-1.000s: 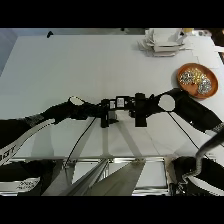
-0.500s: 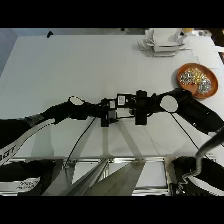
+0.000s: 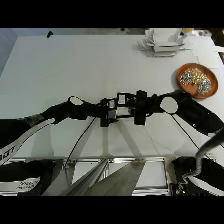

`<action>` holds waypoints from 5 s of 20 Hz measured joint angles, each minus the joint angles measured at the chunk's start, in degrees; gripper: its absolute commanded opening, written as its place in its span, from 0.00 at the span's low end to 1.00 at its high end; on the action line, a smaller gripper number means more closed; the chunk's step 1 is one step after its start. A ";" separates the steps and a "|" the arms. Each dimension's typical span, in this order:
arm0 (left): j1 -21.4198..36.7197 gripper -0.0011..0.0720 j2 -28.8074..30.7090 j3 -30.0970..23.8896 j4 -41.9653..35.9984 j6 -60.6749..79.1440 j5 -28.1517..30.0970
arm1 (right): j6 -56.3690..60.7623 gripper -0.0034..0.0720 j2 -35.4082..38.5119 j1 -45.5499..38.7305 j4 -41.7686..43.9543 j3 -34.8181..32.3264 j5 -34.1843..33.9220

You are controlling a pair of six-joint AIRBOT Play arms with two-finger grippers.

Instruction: Fold the box and place the chain.

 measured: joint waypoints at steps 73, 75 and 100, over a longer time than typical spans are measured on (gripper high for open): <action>-0.07 0.04 0.00 -0.02 0.02 0.00 0.00 | -1.09 0.17 2.38 -0.02 7.58 -3.78 -0.94; -0.07 0.04 0.00 -0.02 -0.04 -0.02 0.00 | -1.33 0.12 1.90 -0.02 7.30 -3.78 -1.29; -0.02 0.04 0.00 -0.02 -0.04 0.02 0.17 | -1.07 0.09 1.49 0.02 4.61 -3.76 -3.74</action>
